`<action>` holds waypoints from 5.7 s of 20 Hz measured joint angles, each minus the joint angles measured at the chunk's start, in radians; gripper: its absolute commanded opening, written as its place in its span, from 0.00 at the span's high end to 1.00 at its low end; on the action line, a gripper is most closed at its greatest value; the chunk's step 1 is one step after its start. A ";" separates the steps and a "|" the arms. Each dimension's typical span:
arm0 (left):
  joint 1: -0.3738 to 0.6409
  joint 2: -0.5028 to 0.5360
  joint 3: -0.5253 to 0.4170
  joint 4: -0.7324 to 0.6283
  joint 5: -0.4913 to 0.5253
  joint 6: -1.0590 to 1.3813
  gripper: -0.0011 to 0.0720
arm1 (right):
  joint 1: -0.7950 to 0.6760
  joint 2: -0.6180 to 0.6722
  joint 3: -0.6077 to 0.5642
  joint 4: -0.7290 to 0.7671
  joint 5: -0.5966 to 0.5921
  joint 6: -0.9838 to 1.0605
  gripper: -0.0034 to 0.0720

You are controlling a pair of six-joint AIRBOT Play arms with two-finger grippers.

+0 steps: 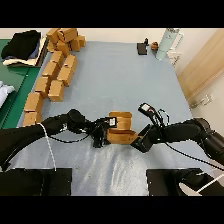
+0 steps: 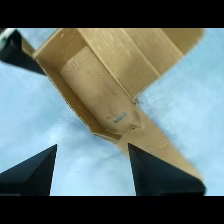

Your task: Fold the box.

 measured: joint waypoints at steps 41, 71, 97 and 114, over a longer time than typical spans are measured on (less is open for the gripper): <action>0.000 0.000 0.000 0.000 -0.002 -0.001 0.35 | 0.001 -0.537 0.272 0.080 0.252 0.261 0.95; 0.000 0.000 0.000 0.000 -0.002 0.000 0.35 | 0.042 -0.082 -0.101 -0.148 0.276 -0.680 0.57; 0.001 0.000 0.000 0.000 0.000 0.000 0.35 | 0.143 -0.196 -0.103 -0.098 0.435 -0.762 0.25; 0.000 0.000 0.000 0.000 -0.001 -0.001 0.35 | -0.115 -0.028 -0.068 -0.674 -0.035 0.666 0.96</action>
